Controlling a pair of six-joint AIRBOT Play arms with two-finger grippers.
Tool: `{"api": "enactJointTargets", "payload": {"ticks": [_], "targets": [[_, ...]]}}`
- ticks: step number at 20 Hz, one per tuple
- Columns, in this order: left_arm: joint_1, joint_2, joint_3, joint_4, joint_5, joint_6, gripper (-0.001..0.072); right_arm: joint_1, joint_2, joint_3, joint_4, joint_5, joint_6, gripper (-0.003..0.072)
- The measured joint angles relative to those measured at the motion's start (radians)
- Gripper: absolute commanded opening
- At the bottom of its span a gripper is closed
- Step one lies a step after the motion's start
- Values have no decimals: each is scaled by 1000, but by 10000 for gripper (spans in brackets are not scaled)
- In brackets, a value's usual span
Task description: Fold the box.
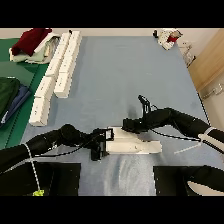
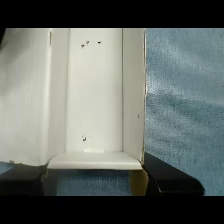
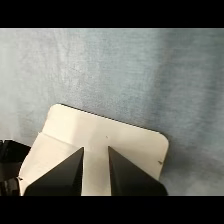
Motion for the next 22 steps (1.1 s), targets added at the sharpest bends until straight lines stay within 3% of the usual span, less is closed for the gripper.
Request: {"api": "enactJointTargets", "payload": {"ticks": [7, 13, 14, 15, 16, 22], "targets": [[0, 0, 0, 1, 0, 0, 462, -12, 146, 64, -96, -121, -32, 233], [0, 0, 0, 0, 0, 0, 462, -13, 385, 94, -289, -377, -275, 235], [0, 0, 0, 0, 0, 0, 462, -13, 418, 85, -304, -417, -327, 308], [0, 0, 0, 0, 0, 0, 462, -13, 449, 68, -320, -448, -381, 572], [0, 0, 0, 0, 0, 0, 462, -13, 471, 47, -336, -469, -429, 706], [0, 0, 0, 0, 0, 0, 462, -8, 505, -106, -409, -450, -792, 715]]}}
